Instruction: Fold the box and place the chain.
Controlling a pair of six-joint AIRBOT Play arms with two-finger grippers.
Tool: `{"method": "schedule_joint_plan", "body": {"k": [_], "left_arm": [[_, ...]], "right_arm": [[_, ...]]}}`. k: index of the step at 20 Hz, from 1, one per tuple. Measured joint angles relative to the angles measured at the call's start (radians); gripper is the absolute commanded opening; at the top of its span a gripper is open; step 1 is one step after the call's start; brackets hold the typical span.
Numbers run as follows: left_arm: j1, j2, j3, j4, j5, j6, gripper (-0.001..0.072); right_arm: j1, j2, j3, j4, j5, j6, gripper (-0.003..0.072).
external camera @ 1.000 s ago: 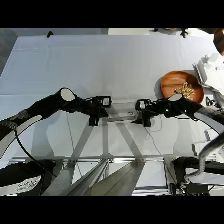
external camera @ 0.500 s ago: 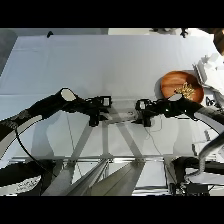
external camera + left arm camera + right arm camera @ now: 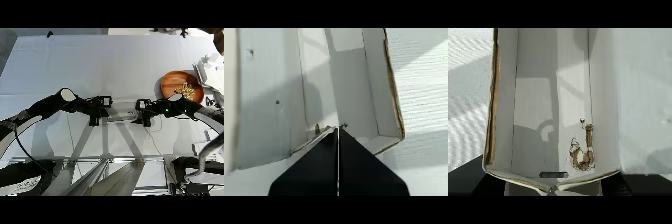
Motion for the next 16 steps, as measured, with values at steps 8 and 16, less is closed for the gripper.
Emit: {"method": "schedule_joint_plan", "body": {"k": [8,16], "left_arm": [[0.000,0.059,0.000,0.189,0.056,-0.114,0.0008],[-0.015,0.063,-0.002,0.213,-0.018,-0.180,0.0008]], "right_arm": [[0.000,0.000,0.000,-0.001,0.001,0.000,0.0524],[0.000,0.000,0.000,-0.001,0.001,0.000,0.0524]]}}
